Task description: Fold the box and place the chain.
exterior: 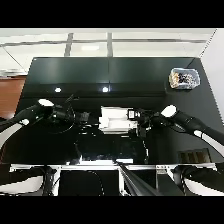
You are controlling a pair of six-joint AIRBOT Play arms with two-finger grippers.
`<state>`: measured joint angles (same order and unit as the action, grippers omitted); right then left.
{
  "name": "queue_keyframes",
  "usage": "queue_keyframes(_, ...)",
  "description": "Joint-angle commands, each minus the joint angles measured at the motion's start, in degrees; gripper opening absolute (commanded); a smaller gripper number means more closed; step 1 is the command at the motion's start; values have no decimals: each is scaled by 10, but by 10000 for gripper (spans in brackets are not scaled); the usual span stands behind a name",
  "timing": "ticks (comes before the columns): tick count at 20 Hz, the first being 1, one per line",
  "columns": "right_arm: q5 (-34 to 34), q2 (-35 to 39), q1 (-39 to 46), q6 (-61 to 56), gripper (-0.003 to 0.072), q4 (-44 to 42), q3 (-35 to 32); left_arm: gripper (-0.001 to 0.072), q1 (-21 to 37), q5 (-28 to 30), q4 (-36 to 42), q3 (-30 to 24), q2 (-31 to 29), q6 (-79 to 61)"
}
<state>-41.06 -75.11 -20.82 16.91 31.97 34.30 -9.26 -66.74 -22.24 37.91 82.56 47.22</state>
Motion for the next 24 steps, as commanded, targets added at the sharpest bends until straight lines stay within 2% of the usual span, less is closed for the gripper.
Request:
queue_keyframes(1,0,0,0,0,312,0,0,487,-23,-12,-5,24,0,0)
queue_keyframes(6,0,0,0,0,311,0,0,483,-73,3,-142,100,-1,187)
queue_keyframes(8,0,0,0,0,312,0,0,405,-97,4,-191,128,-2,261)
queue_keyframes(12,2,0,0,-2,312,-1,0,400,-140,14,-278,170,-2,357)
queue_keyframes(14,3,0,0,-2,311,-2,0,395,-156,18,-295,184,-2,374)
queue_keyframes(15,3,0,0,-2,312,-2,0,349,-163,19,-299,189,-2,382)
queue_keyframes(24,4,0,0,-3,312,-2,0,348,-191,36,-330,198,-2,444)
